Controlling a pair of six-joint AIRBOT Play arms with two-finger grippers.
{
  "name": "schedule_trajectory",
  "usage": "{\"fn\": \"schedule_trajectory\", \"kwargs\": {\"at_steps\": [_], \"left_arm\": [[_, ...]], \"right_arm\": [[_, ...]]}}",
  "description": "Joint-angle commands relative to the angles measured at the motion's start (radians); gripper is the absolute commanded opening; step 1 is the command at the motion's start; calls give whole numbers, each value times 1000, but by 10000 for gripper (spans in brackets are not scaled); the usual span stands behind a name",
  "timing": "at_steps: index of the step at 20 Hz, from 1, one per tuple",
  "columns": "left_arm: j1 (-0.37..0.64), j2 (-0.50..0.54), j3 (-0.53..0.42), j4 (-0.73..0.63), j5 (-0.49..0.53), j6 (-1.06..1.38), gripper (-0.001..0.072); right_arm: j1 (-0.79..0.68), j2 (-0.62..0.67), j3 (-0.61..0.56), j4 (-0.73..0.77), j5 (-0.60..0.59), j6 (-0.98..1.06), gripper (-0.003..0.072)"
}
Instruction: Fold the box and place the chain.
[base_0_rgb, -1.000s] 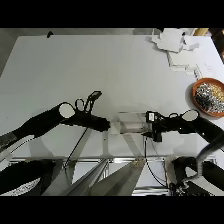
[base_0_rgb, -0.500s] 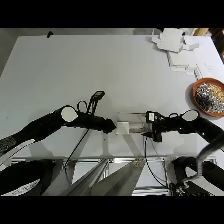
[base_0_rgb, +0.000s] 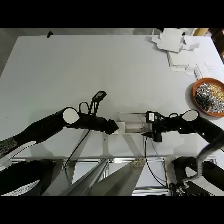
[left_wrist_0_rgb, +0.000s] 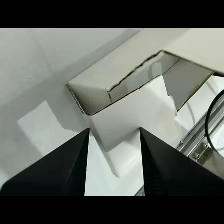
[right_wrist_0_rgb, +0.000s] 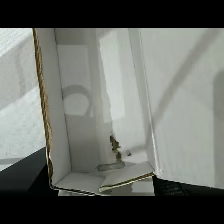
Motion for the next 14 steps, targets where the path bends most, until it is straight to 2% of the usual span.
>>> {"fn": "schedule_trajectory", "kwargs": {"at_steps": [1,7,14], "left_arm": [[-32,-11,4,6,75,-65,370],[-62,-40,63,202,101,-283,371],[-111,-110,134,328,79,-426,371]], "right_arm": [[0,0,1,0,0,0,396],[0,0,1,0,0,0,396],[0,0,1,0,0,0,396]]}}
